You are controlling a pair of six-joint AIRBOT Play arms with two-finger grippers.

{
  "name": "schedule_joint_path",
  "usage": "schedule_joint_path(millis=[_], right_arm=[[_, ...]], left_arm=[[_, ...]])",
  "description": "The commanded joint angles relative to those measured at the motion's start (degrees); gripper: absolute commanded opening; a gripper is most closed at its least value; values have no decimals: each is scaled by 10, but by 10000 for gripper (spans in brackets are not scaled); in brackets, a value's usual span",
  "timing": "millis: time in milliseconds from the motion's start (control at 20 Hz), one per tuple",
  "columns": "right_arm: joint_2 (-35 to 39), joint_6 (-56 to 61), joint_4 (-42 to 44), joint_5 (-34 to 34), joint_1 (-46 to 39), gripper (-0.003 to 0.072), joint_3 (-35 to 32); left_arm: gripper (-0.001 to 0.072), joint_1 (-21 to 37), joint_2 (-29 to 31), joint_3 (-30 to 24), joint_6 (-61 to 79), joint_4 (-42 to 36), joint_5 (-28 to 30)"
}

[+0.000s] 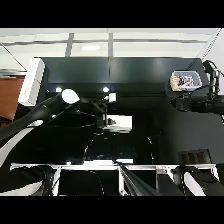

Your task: Fold the box and place the chain.

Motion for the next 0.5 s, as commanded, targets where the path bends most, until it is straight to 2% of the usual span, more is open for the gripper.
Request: schedule_joint_path(millis=[0, 300, 450], right_arm=[[1, 2, -2, -1, -2, 18, 0], [1, 1, -2, -2, -2, 18, 0], [1, 1, -2, -2, -2, 18, 0]], left_arm=[[713, -20, -55, 55, -83, 51, -45], [713, -21, -61, 56, -93, 50, -49], [713, -26, -61, 56, -93, 51, -70]])
